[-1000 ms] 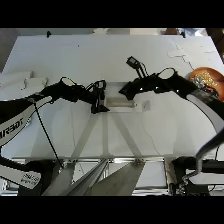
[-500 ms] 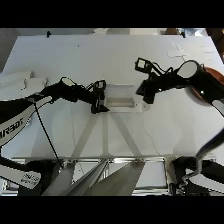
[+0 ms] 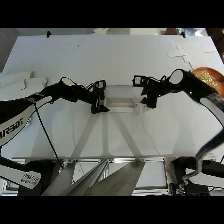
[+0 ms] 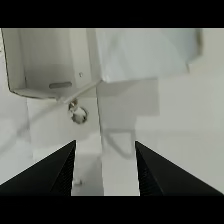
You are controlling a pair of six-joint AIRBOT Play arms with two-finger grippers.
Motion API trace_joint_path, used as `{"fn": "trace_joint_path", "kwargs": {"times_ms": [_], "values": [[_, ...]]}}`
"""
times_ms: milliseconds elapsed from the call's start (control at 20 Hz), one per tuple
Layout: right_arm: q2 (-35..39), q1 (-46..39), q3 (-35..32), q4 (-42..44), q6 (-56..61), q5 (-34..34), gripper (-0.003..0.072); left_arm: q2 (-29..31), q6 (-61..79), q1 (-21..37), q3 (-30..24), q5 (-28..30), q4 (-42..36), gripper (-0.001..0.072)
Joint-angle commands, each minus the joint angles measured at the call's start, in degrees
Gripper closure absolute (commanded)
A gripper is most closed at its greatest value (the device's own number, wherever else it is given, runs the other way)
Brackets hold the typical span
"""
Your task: Fold the box and place the chain.
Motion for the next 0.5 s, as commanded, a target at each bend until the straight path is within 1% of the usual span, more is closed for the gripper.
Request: {"fn": "trace_joint_path", "kwargs": {"times_ms": [0, 150, 400, 450], "values": [[-2.86, 0.04, -0.15, 5.62, -9.57, -0.26, 0.0262, -0.04, 0.00, 0.00, -0.02, 0.00, 0.02, 0.0224], [-3.89, 0.55, -0.15, 7.65, -11.43, 0.00, 0.0269, -0.04, 0.00, 0.00, -0.02, 0.02, 0.02, 0.0224], [-4.85, 1.81, -0.15, 7.65, -11.47, 1.29, 0.0288, -0.04, 0.00, 0.00, -0.02, 0.00, 0.02, 0.0224], [-4.96, 1.92, -0.15, 7.65, -11.47, 1.84, 0.0341, -0.04, 0.00, 0.00, -0.02, 0.02, 0.02, 0.0224]]}}
